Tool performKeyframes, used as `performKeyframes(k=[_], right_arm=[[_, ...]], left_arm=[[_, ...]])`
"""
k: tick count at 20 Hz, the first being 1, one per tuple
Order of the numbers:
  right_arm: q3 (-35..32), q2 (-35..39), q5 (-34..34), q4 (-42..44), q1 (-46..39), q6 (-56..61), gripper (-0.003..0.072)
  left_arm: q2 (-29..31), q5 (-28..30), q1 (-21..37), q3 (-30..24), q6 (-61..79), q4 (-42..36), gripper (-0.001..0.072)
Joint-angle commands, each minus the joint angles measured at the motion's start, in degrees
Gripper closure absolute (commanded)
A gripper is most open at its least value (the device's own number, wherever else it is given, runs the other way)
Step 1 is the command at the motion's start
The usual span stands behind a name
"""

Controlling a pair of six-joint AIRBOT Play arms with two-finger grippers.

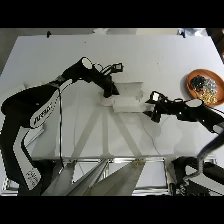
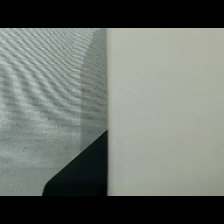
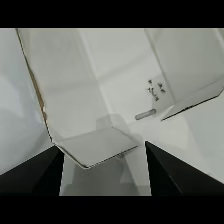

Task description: Fold the box and place the chain.

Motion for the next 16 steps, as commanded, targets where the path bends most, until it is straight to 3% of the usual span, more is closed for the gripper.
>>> performKeyframes(k=[1,8,13,16], right_arm=[[1.25,-0.85,-0.26,4.63,0.04,-1.68,0.013],[7.3,-1.86,0.13,0.55,0.04,4.2,0.013],[12.02,-8.41,8.22,-2.14,0.04,4.94,0.013],[15.02,-10.49,8.94,-6.75,-0.02,9.07,0.013]], left_arm=[[-0.02,0.02,-0.02,0.0,0.02,0.0,0.07],[-0.02,0.02,-0.02,-0.02,0.02,0.0,0.07],[-0.02,0.02,-0.02,0.0,0.02,0.0,0.07],[-0.02,0.02,-0.02,0.0,0.02,0.0,0.07]])
